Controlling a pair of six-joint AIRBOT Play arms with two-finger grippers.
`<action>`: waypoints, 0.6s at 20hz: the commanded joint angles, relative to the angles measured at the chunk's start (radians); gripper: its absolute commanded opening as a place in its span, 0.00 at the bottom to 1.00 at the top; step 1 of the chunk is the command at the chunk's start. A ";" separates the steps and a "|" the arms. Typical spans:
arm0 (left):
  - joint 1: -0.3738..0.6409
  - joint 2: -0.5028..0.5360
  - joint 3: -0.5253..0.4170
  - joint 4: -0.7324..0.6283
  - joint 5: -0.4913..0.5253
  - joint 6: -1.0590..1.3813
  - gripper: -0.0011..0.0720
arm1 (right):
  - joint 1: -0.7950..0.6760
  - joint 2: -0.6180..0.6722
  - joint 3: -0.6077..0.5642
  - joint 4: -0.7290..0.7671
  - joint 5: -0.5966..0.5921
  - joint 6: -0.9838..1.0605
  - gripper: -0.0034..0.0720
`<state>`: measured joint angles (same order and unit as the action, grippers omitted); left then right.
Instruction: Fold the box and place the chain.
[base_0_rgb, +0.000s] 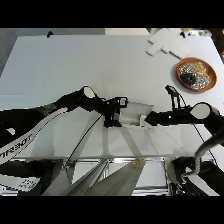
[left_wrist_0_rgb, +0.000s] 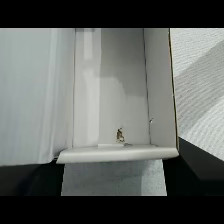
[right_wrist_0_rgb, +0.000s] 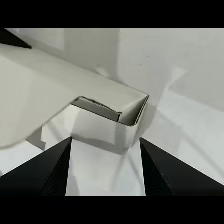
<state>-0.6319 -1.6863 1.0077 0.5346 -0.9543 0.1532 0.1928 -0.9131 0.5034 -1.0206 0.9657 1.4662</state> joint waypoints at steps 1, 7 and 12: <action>0.001 0.000 0.000 0.000 0.000 0.000 0.25 | 0.103 -0.051 0.071 -0.153 -0.005 0.188 0.67; 0.001 0.000 0.000 0.000 0.000 0.000 0.25 | 0.217 -0.182 0.168 -0.325 0.060 0.439 0.67; 0.001 0.000 0.000 0.000 0.000 0.000 0.25 | 0.270 -0.188 0.187 -0.393 0.066 0.581 0.67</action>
